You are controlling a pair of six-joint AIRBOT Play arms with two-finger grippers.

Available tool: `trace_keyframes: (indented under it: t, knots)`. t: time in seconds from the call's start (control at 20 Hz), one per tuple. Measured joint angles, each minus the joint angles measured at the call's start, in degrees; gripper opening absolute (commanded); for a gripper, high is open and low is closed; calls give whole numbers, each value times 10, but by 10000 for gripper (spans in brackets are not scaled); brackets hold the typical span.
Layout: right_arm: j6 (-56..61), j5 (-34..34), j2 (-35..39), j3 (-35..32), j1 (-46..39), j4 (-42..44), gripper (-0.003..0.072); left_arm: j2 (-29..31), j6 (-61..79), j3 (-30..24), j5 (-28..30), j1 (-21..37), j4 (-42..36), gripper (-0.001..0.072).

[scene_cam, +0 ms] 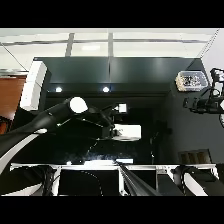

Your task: Fold the box and place the chain.

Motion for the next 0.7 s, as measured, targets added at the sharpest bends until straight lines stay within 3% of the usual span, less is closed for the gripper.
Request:
trace_keyframes:
  t: [0.25,0.7]
  knots:
    - [-8,-2,0,-1,-2,15,6,-65,-40,44,-5,-21,-1,713]
    - [-26,-10,0,-2,-2,38,6,-86,-75,57,-29,-31,-2,714]
